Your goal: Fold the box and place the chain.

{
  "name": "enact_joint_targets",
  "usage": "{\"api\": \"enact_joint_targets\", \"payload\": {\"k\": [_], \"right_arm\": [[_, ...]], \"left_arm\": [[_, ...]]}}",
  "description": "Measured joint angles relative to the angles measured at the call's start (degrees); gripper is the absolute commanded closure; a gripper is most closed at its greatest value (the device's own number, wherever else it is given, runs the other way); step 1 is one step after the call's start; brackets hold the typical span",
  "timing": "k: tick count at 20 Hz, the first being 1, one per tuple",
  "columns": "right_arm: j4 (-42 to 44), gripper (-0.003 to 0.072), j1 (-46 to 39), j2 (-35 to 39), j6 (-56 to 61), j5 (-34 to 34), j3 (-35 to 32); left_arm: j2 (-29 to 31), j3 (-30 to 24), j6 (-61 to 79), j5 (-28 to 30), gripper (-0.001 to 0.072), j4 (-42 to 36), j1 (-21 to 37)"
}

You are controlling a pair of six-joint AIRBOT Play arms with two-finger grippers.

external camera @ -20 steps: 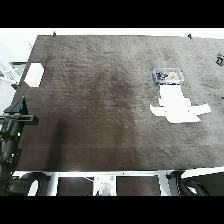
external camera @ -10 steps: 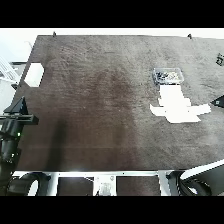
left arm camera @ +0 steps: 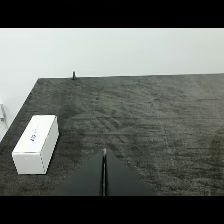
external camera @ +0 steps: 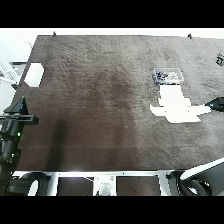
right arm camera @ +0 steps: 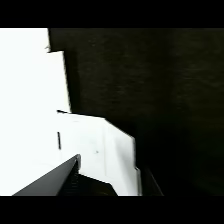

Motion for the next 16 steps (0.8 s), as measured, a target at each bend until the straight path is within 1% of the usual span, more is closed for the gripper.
{"api": "enact_joint_targets", "payload": {"k": [2,4,5,6,7,8,9,12,16], "right_arm": [[0.5,0.0244,0.3,-0.9,0.2,1.8,-0.6],[1.1,0.0287,0.9,-1.5,0.2,3.7,-1.5],[1.3,0.0292,1.0,-1.6,0.2,4.5,-1.9],[1.5,0.0341,1.1,-1.7,0.2,5.0,-2.4],[1.7,0.0477,1.2,-1.8,0.2,5.4,-3.0],[2.4,0.0629,1.4,-1.9,0.2,5.8,-3.7],[2.8,0.0675,1.4,-1.9,0.3,6.0,-4.3],[5.0,0.0677,1.8,-1.3,0.3,6.4,-7.4],[7.6,0.0678,3.1,2.2,-0.9,6.5,-14.8]], "left_arm": [[0.0,0.0,0.0,0.0,0.0687,0.0,0.0],[0.0,0.0,0.0,0.0,0.0687,0.0,0.0],[0.0,0.0,0.0,0.0,0.0687,0.0,0.0],[0.0,0.0,0.0,0.0,0.0687,0.0,0.0],[0.0,0.0,0.0,0.0,0.0687,0.0,0.0],[0.0,0.0,0.0,0.0,0.0687,0.0,0.0],[0.0,0.0,0.0,0.0,0.0687,0.0,0.0],[0.0,0.0,0.0,0.0,0.0687,0.0,0.0],[0.0,0.0,0.0,0.0,0.0687,0.0,0.0]]}}
